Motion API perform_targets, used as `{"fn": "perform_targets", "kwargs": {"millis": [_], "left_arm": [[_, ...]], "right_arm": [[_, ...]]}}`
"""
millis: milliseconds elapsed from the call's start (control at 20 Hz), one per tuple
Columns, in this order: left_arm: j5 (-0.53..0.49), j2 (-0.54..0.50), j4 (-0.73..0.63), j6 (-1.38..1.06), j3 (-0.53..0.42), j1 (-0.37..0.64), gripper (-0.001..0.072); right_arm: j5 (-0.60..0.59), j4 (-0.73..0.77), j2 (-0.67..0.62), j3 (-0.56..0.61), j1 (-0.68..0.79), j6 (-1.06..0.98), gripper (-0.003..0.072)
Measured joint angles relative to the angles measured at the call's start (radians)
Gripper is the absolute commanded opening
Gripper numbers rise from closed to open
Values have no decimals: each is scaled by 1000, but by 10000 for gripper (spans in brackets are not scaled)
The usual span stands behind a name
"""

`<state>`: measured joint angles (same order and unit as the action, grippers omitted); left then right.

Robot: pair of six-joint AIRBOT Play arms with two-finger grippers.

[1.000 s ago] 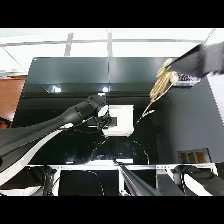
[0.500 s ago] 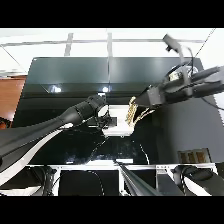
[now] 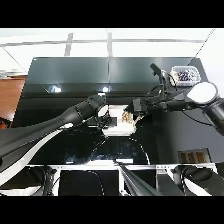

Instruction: Fold the box and place the chain.

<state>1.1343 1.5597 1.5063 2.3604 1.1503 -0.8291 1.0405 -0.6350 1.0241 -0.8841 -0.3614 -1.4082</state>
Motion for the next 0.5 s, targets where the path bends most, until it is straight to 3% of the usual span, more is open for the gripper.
{"fn": "perform_targets", "kwargs": {"millis": [50,100,150,300,500], "left_arm": [[0,0,0,0,0,0,29],[0,0,0,0,0,0,29],[0,0,0,0,0,0,29],[0,0,0,0,0,0,29],[0,0,0,0,0,0,29]], "right_arm": [[-16,0,1,8,-8,-3,37],[-31,2,2,14,-12,-6,269],[-43,2,2,19,-16,-12,414],[-47,-8,2,26,6,-18,417],[-15,-127,0,30,140,-6,417]]}}
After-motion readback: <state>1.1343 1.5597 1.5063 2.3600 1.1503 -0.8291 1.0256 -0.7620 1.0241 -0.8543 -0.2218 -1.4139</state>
